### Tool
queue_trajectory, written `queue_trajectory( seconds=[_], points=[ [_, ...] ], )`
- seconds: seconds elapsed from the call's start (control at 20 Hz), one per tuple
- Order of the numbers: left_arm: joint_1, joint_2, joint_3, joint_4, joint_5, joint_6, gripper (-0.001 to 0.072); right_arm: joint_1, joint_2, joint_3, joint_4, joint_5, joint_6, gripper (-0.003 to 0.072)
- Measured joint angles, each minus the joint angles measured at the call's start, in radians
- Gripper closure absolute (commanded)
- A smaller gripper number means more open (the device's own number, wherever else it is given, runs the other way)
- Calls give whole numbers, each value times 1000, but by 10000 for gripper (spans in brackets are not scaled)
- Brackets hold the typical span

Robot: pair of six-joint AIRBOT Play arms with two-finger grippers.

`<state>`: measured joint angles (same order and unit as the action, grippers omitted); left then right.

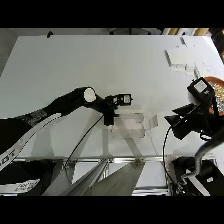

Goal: Fold the box and place the chain.

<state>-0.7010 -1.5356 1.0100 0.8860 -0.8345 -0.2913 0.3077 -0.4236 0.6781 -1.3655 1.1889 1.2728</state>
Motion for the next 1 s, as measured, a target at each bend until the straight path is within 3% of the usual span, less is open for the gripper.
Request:
queue_trajectory(
  seconds=[1.0],
  points=[
    [-1, 3, 0, -14, 4, -1, 699, 0, -2, -35, 6, -46, -21, 277]
  ],
)
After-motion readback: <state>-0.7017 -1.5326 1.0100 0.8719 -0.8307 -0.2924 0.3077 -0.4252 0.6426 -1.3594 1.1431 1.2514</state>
